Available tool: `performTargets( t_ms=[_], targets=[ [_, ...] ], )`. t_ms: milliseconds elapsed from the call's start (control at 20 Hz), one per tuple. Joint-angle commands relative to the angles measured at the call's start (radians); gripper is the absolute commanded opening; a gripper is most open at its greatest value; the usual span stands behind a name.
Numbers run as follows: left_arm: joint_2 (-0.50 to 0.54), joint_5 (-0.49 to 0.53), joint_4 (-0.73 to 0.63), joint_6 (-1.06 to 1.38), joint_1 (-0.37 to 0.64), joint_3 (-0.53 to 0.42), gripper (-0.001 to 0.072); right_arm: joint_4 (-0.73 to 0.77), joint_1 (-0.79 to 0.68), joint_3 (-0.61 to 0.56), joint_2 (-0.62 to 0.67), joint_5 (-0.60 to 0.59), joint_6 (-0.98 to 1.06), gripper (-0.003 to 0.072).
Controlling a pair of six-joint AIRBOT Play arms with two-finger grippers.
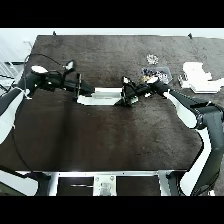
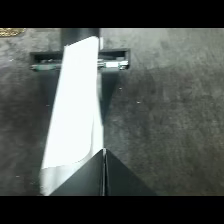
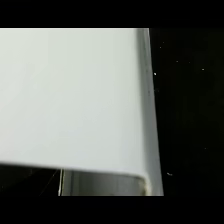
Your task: Fold the box and place the chain.
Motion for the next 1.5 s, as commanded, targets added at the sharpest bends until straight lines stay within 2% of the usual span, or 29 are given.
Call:
performTargets(
  t_ms=[0, 100, 300, 700, 1150, 1450],
  targets=[
    [0.013, 0.131, 0.058, -0.080, -0.062, -0.039, 0.0013, 0.000, 0.000, 0.000, -0.001, 0.000, 0.000, 0.0489],
    [0.009, 0.208, 0.058, -0.121, -0.083, -0.043, 0.0013, 0.000, 0.000, 0.000, -0.001, 0.000, 0.000, 0.0489],
    [-0.014, 0.298, 0.015, -0.119, -0.090, -0.038, 0.0012, 0.000, 0.000, 0.000, -0.001, 0.000, 0.000, 0.0489],
    [-0.135, 0.338, -0.020, -0.156, -0.090, 0.137, 0.0012, 0.000, 0.000, 0.000, -0.001, 0.000, 0.000, 0.0489],
    [-0.224, 0.396, -0.011, -0.163, -0.112, 0.142, 0.0013, 0.000, 0.000, 0.000, -0.001, 0.000, 0.000, 0.0489],
    [-0.237, 0.407, -0.005, -0.164, -0.113, 0.142, 0.0017, 0.000, 0.000, 0.000, -0.001, 0.000, 0.000, 0.0489]
  ],
)
